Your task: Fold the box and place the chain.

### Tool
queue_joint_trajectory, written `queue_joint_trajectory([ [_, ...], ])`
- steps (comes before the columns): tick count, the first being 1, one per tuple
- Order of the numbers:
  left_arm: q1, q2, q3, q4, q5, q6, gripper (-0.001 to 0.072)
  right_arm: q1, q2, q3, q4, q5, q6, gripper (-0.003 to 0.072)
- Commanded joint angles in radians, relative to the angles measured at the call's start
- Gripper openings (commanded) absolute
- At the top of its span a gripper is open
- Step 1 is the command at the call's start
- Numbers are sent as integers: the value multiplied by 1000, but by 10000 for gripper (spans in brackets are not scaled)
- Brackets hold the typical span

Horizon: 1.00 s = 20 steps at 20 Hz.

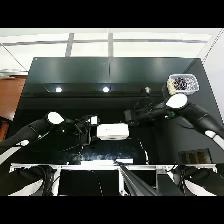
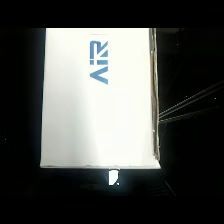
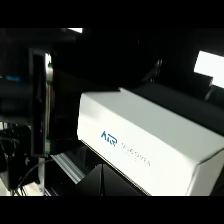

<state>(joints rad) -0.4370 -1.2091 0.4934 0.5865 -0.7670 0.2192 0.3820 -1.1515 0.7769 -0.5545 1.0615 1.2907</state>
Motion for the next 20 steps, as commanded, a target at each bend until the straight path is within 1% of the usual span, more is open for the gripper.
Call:
queue_joint_trajectory([
  [1, 1, 9, 0, 9, 0, -54, 621, -125, 81, 24, -2, 47, -16, 28],
  [2, 2, 18, 0, 9, -1, -75, 718, -162, 100, 24, -5, 64, -16, 28],
  [5, 1, 84, 0, 46, -5, -140, 719, -245, 132, 24, -11, 116, -16, 28],
  [7, 2, 151, 0, 116, -10, -214, 719, -276, 135, 24, -31, 134, -16, 28],
  [10, 6, 281, 0, 233, -66, -350, 718, -282, 135, 24, -53, 135, -24, 28],
  [12, 8, 357, 0, 256, -93, -429, 718, -282, 135, 24, -53, 134, -43, 28],
  [13, 7, 382, 0, 240, -106, -441, 718, -282, 135, 24, -53, 132, -47, 28],
  [14, 7, 394, 0, 207, -111, -441, 718, -282, 135, 24, -53, 127, -47, 28],
  [16, 6, 385, 0, 144, -93, -440, 718, -282, 135, 24, -52, 119, -51, 29],
  [18, -6, 346, 7, 112, -82, -441, 717, -281, 135, 24, -52, 118, -53, 28],
  [20, -41, 279, 37, 105, -71, -441, 717, -280, 135, 24, -52, 119, -53, 28],
])
